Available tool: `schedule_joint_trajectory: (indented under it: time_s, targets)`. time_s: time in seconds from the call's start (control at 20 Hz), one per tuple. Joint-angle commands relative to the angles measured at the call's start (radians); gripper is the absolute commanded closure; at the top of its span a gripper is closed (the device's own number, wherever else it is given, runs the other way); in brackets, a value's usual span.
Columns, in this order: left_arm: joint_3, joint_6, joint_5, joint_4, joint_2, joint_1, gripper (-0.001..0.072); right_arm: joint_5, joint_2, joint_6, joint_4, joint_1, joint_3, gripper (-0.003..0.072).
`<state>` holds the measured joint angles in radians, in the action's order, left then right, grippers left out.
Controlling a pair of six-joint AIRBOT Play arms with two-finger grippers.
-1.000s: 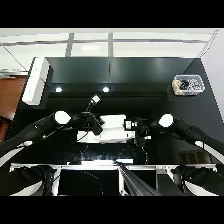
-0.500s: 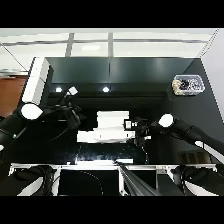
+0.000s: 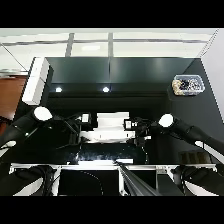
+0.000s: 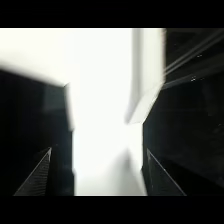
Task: Fold the box and place the chain.
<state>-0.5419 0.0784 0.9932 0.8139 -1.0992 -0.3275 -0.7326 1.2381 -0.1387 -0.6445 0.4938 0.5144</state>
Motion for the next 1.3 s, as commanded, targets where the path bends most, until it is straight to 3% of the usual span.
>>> schedule_joint_trajectory:
  time_s: [0.0,0.15,0.2,0.35,0.8,0.95,1.0,1.05,1.1,1.25]
  targets:
    - [0.004,0.047,-0.040,-0.038,-0.063,-0.063,0.0032,0.000,0.001,0.000,0.000,0.001,0.000,0.0557]
    - [0.004,0.044,-0.072,-0.049,-0.077,-0.107,0.0066,0.000,0.001,0.000,0.000,0.001,0.000,0.0556]
    - [0.004,0.044,-0.083,-0.048,-0.077,-0.119,0.0197,0.000,0.001,0.000,0.000,0.001,0.000,0.0557]
    - [0.004,0.043,-0.100,-0.048,-0.077,-0.130,0.0370,0.000,0.001,0.000,0.000,0.001,0.000,0.0557]
    - [0.004,0.018,-0.129,-0.071,-0.077,-0.130,0.0373,0.000,0.001,0.000,0.000,0.001,0.000,0.0556]
    - [0.004,0.018,-0.120,-0.087,-0.077,-0.130,0.0301,0.000,0.001,0.000,0.000,0.001,0.000,0.0556]
    - [0.004,0.018,-0.117,-0.116,-0.077,-0.131,0.0306,0.000,0.001,0.000,0.000,0.001,0.000,0.0557]
    - [0.004,0.018,-0.118,-0.148,-0.077,-0.135,0.0357,0.000,0.001,0.000,0.000,0.001,0.000,0.0557]
    - [0.004,0.020,-0.119,-0.171,-0.078,-0.139,0.0454,0.000,0.001,0.000,0.000,0.001,0.000,0.0556]
    - [0.004,0.020,-0.137,-0.187,-0.094,-0.175,0.0469,0.000,0.001,0.000,0.000,0.001,0.000,0.0556]
